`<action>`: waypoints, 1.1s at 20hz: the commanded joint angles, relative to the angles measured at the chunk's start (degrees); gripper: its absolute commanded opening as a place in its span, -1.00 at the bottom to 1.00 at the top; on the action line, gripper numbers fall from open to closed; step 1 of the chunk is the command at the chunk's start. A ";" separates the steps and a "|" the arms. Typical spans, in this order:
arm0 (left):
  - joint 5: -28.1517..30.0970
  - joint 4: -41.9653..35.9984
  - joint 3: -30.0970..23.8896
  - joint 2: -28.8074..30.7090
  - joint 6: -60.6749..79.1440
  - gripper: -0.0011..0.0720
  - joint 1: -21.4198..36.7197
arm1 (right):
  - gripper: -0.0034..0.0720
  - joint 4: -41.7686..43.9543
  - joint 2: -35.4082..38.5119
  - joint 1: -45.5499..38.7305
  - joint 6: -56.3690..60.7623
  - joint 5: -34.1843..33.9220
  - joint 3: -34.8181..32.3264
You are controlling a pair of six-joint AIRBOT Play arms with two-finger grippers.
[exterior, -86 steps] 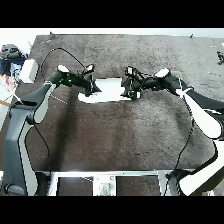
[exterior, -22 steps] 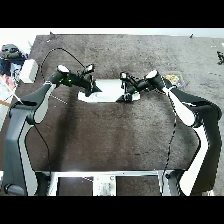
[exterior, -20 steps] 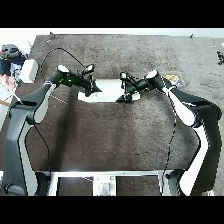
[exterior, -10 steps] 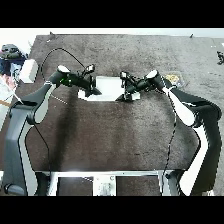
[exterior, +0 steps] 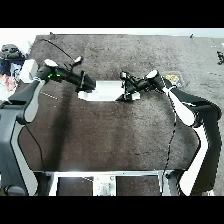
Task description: Fold the box and place the chain.
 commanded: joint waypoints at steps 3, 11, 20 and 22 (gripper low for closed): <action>-8.15 -4.15 0.02 3.34 -0.94 -0.20 2.73 | 0.33 0.07 0.00 0.00 0.00 0.24 0.04; 5.01 -1.25 0.00 2.95 -0.90 -0.94 -3.89 | 0.33 0.07 0.00 0.00 0.00 0.24 0.02; 18.82 -1.22 0.00 0.74 -0.92 -0.94 -5.03 | 0.33 0.07 0.00 0.00 0.00 0.22 0.04; 19.37 -1.22 0.00 -0.24 -0.94 -0.94 -5.03 | 0.33 0.07 0.00 0.00 0.00 0.22 0.04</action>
